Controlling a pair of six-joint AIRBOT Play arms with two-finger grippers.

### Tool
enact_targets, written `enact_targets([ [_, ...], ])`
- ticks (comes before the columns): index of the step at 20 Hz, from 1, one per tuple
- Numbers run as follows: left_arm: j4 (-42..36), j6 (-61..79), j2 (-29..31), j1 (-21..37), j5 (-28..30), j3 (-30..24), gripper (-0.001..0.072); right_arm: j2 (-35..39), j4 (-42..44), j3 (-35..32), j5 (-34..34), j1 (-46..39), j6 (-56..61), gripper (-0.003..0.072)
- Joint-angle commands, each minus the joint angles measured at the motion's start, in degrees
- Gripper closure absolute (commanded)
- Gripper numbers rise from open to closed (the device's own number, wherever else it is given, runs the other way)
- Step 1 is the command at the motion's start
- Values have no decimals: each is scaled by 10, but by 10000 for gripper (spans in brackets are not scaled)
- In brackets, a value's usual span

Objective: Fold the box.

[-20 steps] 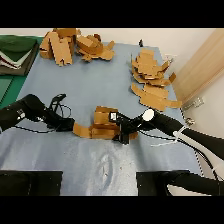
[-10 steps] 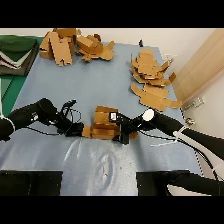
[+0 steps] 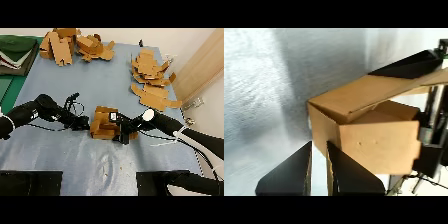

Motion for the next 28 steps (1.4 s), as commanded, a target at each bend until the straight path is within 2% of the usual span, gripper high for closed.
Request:
enact_targets([
  [1,-16,2,1,-1,-3,3,563,0,0,0,0,1,0,170],
  [6,-11,-17,5,-1,-17,16,563,0,0,0,0,1,0,170],
  [9,28,-17,17,-1,-30,43,561,0,0,0,0,1,0,170],
  [10,36,-14,16,-3,-35,47,517,0,0,0,0,1,0,170],
  [14,85,-13,-2,-47,-34,47,514,0,0,0,0,1,0,170],
  [16,91,-18,-7,-72,-33,47,400,0,0,0,0,1,0,170],
  [19,104,-64,-7,-83,-32,65,400,0,0,0,0,1,0,170],
  [22,165,-174,-7,-84,-33,90,399,0,0,0,0,1,0,170],
  [24,177,-212,-7,-89,-33,104,400,0,0,0,0,1,0,170],
  [28,228,-278,-8,-125,-12,114,400,0,0,0,0,1,0,170],
])
